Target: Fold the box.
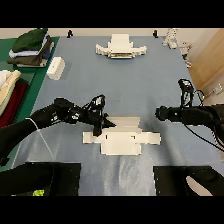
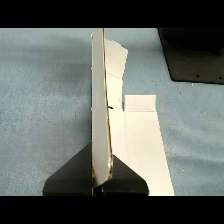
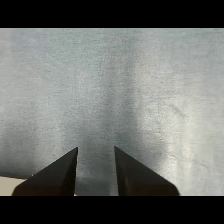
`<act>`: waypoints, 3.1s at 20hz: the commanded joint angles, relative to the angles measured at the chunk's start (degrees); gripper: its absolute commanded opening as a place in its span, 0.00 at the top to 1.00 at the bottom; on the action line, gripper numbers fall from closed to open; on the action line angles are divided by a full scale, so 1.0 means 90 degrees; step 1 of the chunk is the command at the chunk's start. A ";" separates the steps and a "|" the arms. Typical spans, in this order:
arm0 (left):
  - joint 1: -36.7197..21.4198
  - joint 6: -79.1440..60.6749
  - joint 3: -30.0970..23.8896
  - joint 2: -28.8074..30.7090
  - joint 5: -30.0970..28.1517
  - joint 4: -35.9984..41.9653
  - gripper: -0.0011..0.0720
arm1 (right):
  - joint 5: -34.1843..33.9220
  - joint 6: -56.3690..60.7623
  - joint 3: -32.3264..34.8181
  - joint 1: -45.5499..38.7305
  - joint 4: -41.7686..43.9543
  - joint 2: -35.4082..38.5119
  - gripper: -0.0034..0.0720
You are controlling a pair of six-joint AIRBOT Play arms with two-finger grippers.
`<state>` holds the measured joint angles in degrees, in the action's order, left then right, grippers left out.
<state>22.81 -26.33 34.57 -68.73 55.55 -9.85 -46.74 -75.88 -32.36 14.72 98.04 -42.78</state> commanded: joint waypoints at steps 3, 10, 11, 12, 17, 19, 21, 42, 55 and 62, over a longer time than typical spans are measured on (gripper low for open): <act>0.0010 -0.0466 -0.0410 0.0299 -0.0335 0.0270 0.96 | -0.0022 -0.0002 -0.0005 0.0005 0.0015 -0.0002 0.46; 0.0090 -0.0571 -0.0483 0.0209 -0.0508 0.0284 0.96 | -0.0022 -0.0002 -0.0005 0.0005 0.0019 -0.0002 0.46; 0.0090 -0.0568 -0.0483 0.0170 -0.0503 0.0284 0.96 | -0.0024 -0.0002 -0.0005 0.0005 0.0019 -0.0002 0.46; 0.0090 -0.0568 -0.0491 0.0136 -0.0508 0.0284 0.96 | -0.0024 -0.0002 -0.0005 0.0005 0.0019 -0.0002 0.46; 0.0090 -0.0568 -0.0578 0.0090 -0.0515 0.0209 0.96 | -0.0027 -0.0005 -0.0005 0.0005 0.0036 0.0000 0.46; 0.0087 -0.0571 -0.0590 0.0092 -0.0512 0.0141 0.96 | -0.0027 -0.0005 -0.0005 0.0005 0.0036 0.0000 0.46; 0.0090 -0.0566 -0.0593 0.0092 -0.0500 -0.0061 0.96 | -0.0027 -0.0007 -0.0005 0.0005 0.0036 0.0000 0.46; 0.0087 -0.0403 -0.0595 0.0107 -0.0432 -0.0338 0.96 | -0.0763 -0.0865 -0.0005 0.0010 0.1209 0.0005 0.95; 0.0087 -0.0408 -0.0593 0.0104 -0.0442 -0.0335 0.96 | -0.1642 0.0469 0.0231 0.5496 0.0311 0.0682 0.94; 0.0087 -0.0408 -0.0593 0.0104 -0.0444 -0.0335 0.96 | -0.1226 -0.0350 0.0272 0.6868 -0.1608 -0.0607 0.17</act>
<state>23.59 -29.98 29.23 -67.77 51.57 -12.82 -60.05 -75.29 -30.04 72.84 89.93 -43.42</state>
